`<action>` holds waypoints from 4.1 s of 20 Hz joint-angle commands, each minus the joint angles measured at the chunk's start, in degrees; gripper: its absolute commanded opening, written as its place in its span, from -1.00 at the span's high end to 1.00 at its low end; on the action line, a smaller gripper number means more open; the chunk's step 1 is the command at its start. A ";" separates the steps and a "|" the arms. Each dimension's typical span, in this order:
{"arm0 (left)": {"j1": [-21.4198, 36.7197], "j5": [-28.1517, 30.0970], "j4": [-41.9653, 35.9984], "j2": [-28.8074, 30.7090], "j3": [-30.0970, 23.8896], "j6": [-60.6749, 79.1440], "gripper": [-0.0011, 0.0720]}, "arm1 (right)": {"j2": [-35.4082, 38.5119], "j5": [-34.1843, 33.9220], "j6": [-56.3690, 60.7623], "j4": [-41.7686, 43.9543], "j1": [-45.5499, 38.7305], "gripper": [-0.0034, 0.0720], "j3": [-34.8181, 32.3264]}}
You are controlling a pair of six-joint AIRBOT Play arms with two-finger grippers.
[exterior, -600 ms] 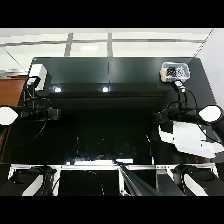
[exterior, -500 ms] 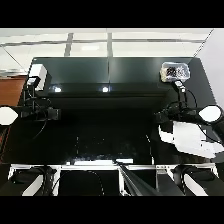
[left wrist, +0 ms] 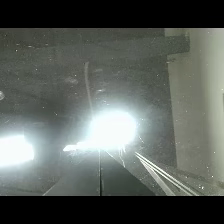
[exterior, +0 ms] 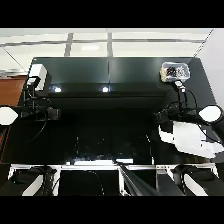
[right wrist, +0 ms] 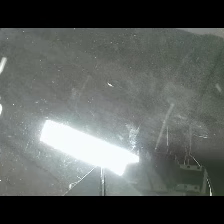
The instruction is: Fold the box and place the chain.
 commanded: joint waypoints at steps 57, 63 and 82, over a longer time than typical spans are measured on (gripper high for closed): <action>-1.11 14.88 -14.49 -7.21 -0.15 2.84 -0.96 | -3.06 17.20 11.28 5.35 -16.85 0.88 13.88; -2.62 8.52 -30.01 -16.98 4.17 15.89 -0.96 | -2.32 -11.67 11.63 17.81 9.14 0.88 -3.54; -3.96 -33.81 -40.74 -63.65 43.34 42.29 -0.66 | -2.34 -12.41 11.61 18.67 14.49 0.88 -7.21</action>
